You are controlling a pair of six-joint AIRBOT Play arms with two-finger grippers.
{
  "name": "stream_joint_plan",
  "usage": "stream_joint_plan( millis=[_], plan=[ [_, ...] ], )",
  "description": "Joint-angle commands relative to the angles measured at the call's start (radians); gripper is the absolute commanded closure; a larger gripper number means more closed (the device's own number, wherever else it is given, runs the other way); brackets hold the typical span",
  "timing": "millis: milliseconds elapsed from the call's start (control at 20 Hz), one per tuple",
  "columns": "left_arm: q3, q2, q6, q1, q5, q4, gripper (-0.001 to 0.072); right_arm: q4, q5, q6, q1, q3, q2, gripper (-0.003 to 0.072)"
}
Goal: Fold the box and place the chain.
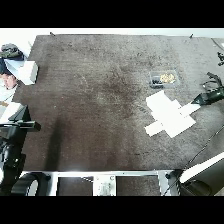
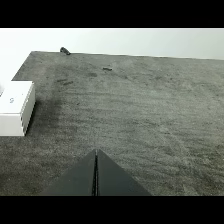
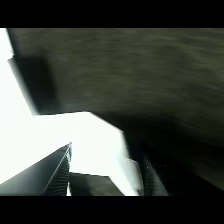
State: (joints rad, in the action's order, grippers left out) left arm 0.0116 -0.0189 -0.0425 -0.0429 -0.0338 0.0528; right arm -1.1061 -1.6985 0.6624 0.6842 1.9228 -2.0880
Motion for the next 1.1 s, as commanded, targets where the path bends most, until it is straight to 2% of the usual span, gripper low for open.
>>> stream_joint_plan(
  millis=[0,100,200,250,600,650,700,750,800,850,1050],
  plan=[
    [0.001,0.0,0.0,0.0,0.0,0.0,0.0697,0.042,-0.071,-0.055,0.001,-0.025,-0.003,0.0229],
    [0.001,0.0,0.0,0.0,0.0,0.0,0.0697,0.09,-0.087,-0.068,0.0,-0.038,-0.003,0.0229],
    [0.001,0.0,0.0,0.0,0.0,0.0,0.0697,0.061,-0.105,-0.068,-0.008,-0.054,-0.003,0.0236],
    [0.001,0.0,0.0,0.0,0.0,0.0,0.0697,0.049,-0.106,-0.069,-0.008,-0.06,-0.003,0.0349],
    [0.001,0.0,0.0,0.0,0.0,0.0,0.0697,0.068,-0.11,-0.176,-0.011,-0.098,0.004,0.0367],
    [0.001,0.0,0.0,0.0,0.0,0.0,0.0697,0.069,-0.11,-0.181,-0.016,-0.116,0.005,0.0423],
    [0.001,0.0,0.0,0.0,0.0,0.0,0.0697,0.066,-0.111,-0.181,-0.021,-0.137,0.006,0.0424],
    [0.001,0.0,0.0,0.0,0.0,0.0,0.0697,0.062,-0.11,-0.181,-0.027,-0.153,0.006,0.0518],
    [0.001,0.0,0.0,0.0,0.0,0.0,0.0697,0.06,-0.11,-0.185,-0.03,-0.165,0.006,0.0566],
    [0.001,0.0,0.0,0.0,0.0,0.0,0.0697,0.065,-0.111,-0.194,-0.033,-0.167,0.006,0.067],
    [0.001,0.0,0.0,0.0,0.0,0.0,0.0697,0.128,-0.111,-0.176,-0.035,-0.231,0.077,0.0671]
  ],
)
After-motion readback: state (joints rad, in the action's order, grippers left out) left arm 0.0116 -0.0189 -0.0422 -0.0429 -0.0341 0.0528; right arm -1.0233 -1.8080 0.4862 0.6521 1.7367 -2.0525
